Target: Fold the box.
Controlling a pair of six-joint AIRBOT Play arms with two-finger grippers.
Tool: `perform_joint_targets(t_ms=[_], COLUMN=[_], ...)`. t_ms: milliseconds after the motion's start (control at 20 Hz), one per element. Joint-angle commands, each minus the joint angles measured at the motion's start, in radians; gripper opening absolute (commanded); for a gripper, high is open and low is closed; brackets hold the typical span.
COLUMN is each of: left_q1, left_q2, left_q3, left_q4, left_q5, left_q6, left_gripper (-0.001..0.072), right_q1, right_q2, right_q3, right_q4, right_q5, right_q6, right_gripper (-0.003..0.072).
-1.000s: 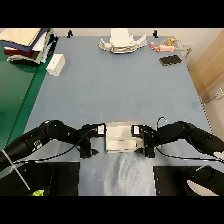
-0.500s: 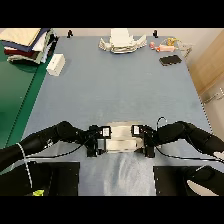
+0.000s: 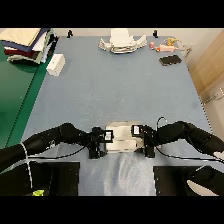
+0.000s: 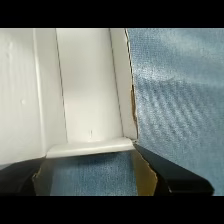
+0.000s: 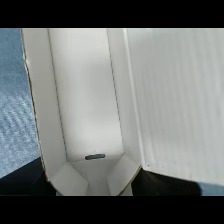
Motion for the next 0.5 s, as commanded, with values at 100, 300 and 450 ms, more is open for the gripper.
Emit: perform_joint_targets(t_ms=[100,300,450], left_q1=[-0.008,-0.008,-0.008], left_q2=[-0.007,-0.041,-0.047], left_q3=[0.001,0.001,0.001], left_q4=[-0.050,-0.051,-0.067], left_q5=[0.008,0.019,0.021], left_q6=[0.004,0.004,0.003], left_gripper=[0.0692,0.0692,0.0691], right_q1=[0.000,0.000,0.000], right_q2=[-0.001,-0.001,-0.001], right_q3=[0.000,0.000,0.000], right_q4=[0.000,0.000,0.000], right_q5=[0.000,0.000,0.000], right_q6=[0.000,0.000,0.000], right_gripper=[0.0599,0.0599,0.0599])
